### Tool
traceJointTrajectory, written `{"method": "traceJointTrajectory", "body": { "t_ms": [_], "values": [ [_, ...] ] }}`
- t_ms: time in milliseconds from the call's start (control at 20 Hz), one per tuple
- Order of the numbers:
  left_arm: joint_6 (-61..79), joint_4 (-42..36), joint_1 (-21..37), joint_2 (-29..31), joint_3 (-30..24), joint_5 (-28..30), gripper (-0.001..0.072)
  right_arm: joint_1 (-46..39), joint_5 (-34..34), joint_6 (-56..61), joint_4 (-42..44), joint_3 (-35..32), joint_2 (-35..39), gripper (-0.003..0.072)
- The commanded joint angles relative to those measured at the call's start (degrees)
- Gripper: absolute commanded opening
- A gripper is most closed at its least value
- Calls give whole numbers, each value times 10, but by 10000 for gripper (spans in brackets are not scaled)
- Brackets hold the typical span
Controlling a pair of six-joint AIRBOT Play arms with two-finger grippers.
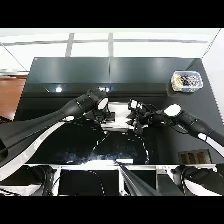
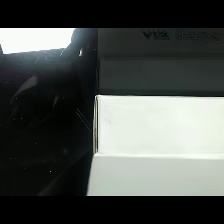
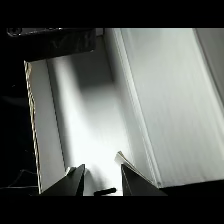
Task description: Fold the box and place the chain.
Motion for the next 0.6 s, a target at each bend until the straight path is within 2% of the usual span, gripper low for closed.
{"method": "traceJointTrajectory", "body": {
  "t_ms": [0, 100, 150, 200, 250, 300, 350, 400, 500, 550],
  "values": [
    [0, 0, 0, 0, 1, 0, 27, 8, 4, 0, -13, 0, -2, 264],
    [0, 0, 0, 0, 1, 0, 27, 12, 3, 1, -29, 0, -2, 268],
    [0, 0, 0, 0, 1, 0, 27, 11, -1, 8, -28, 0, -2, 363],
    [0, 0, 0, 0, 1, 0, 27, 12, -8, 9, -28, 0, -2, 580],
    [0, 0, 0, 0, 1, 0, 27, 12, -12, 8, -28, 0, -2, 551],
    [0, 0, 0, 0, 1, 0, 27, 11, -12, 9, -28, 0, -2, 366],
    [0, 0, 0, 0, 1, 0, 27, 11, -12, 9, -28, 0, -2, 364],
    [0, 0, 0, 0, 1, 0, 26, 11, -12, 9, -28, 0, -2, 398],
    [0, 0, 0, 0, 1, 0, 27, 10, -12, 26, -28, 0, -1, 122],
    [0, 0, 0, 0, 1, 0, 27, 6, -12, 63, -35, 0, 3, 116]
  ]
}}
